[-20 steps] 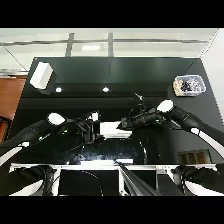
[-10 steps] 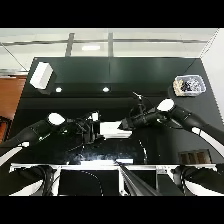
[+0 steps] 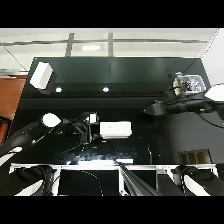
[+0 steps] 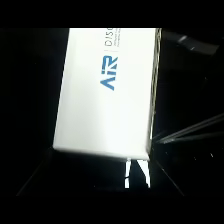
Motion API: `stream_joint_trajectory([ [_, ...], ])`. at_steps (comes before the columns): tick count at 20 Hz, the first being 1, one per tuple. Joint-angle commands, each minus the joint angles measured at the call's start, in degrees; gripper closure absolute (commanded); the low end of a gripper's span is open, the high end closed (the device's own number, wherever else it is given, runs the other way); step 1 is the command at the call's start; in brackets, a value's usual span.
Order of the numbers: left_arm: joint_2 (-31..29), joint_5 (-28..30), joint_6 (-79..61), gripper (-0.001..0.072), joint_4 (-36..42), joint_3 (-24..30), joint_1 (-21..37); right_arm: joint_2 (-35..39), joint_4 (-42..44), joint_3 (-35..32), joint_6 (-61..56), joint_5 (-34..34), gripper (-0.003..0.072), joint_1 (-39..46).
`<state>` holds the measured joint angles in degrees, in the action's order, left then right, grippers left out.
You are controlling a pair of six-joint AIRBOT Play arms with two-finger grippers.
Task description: Fold the box and place the chain.
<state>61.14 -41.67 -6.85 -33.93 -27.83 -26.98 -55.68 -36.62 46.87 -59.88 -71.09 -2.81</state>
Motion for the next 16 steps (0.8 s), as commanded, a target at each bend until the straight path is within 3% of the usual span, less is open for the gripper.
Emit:
stream_joint_trajectory([
  [1,-6.1,-6.36,6.71,0.0,-5.92,-1.01,-0.07,3.89,-3.04,0.13,-0.42,-4.44,0.0675,9.07],
  [5,-4.9,-6.16,12.17,0.0005,-5.86,-6.4,-2.75,3.89,-2.75,-0.04,-0.39,-1.51,0.0675,9.9],
  [11,8.31,-2.38,18.34,0.0005,-5.9,-15.78,-8.83,3.89,-2.89,-0.04,-0.39,-1.14,0.0675,9.9],
  [16,12.96,-2.34,23.06,0.0005,-5.92,-17.51,-10.88,3.87,-3.06,-0.04,-0.39,-1.11,0.0675,9.9],
])
